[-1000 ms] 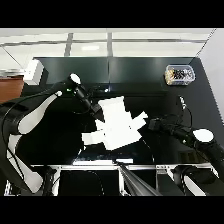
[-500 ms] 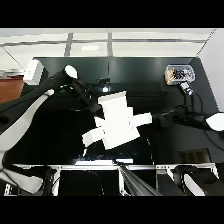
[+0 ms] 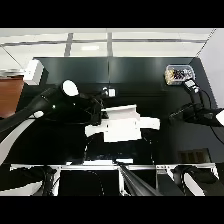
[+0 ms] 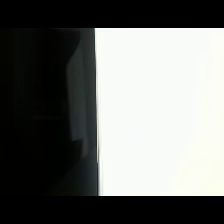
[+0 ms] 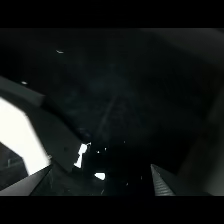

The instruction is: Fold the box and place the chain.

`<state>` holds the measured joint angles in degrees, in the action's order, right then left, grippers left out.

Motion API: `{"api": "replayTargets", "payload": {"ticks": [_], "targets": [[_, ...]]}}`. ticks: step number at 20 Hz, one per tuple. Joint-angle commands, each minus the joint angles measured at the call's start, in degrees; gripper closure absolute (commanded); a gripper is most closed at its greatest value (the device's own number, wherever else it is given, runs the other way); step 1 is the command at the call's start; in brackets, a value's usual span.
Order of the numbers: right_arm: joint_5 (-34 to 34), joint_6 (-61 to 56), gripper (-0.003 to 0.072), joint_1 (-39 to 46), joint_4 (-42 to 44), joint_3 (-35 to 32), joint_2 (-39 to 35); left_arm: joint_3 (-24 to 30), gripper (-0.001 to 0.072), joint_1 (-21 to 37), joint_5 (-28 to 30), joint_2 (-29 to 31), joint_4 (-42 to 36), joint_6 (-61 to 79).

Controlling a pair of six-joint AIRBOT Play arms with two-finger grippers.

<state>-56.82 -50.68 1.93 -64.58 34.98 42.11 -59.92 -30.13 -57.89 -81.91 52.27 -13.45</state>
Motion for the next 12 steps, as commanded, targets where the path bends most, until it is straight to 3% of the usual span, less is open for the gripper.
{"api": "replayTargets", "payload": {"ticks": [1, 5, 8, 12], "targets": [[0.5, 15.9, -0.0017, 0.1, 8.5, -1.7, 0.0, 0.9, 0.0682, -2.5, 7.0, -1.2, 3.2, 5.5], [1.7, 30.1, -0.0017, 0.1, 18.6, -6.3, 0.0, 0.9, 0.0683, -2.7, 7.4, -2.7, 3.3, 2.5], [8.6, 35.3, -0.0017, -0.7, 26.8, -11.4, 0.2, 0.9, 0.0683, -2.7, 8.4, -2.8, 3.2, 2.6], [10.9, 46.5, -0.0017, -7.1, 25.8, -13.3, 3.2, 0.9, 0.0683, -2.7, 8.3, -2.8, 3.2, 2.6]]}}
